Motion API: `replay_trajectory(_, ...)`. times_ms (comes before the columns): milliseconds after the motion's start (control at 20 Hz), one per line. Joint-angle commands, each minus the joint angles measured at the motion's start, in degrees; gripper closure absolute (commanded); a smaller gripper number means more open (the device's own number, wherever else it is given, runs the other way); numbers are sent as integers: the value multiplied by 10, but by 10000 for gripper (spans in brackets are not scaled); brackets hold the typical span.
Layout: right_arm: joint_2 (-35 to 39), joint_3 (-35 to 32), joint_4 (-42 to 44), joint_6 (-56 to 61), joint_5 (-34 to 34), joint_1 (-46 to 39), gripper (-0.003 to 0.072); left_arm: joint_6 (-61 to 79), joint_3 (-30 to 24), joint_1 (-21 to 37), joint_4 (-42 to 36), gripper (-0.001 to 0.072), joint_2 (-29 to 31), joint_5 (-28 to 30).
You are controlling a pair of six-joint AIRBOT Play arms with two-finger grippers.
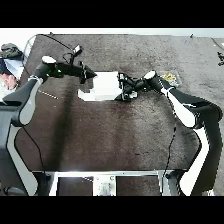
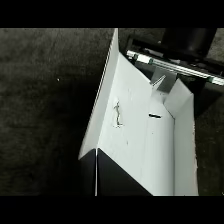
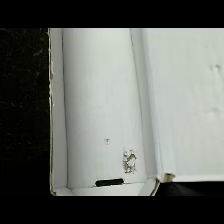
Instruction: Fold the box and place the chain.
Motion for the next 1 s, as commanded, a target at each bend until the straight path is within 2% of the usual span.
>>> replay_trajectory(0, 0, 0, 1, 1, 0, 0, 210, 6, 2, 16, 78, 697, 32, -57)
replay_trajectory(50, 0, 0, 1, 1, 0, 0, 210, 7, 2, 17, 114, 665, 32, -85)
replay_trajectory(100, 0, 0, 1, 1, 1, 0, 209, 6, -2, 14, 155, 318, 31, -99)
replay_trajectory(150, 0, 0, 1, 1, 0, 0, 210, -4, -6, 8, 195, 145, 29, -99)
replay_trajectory(250, 0, 0, 1, 1, 0, 0, 210, -9, -23, -12, 269, 148, 27, -81)
replay_trajectory(350, 0, 0, 1, 1, 0, 0, 210, -9, -40, -30, 307, 147, 27, -52)
replay_trajectory(600, 0, 0, 1, 1, 0, 0, 210, -9, -71, -54, 301, 148, 27, 10)
replay_trajectory(950, 0, 0, 1, 1, 0, 0, 210, -22, -74, -67, 299, 151, 26, 21)
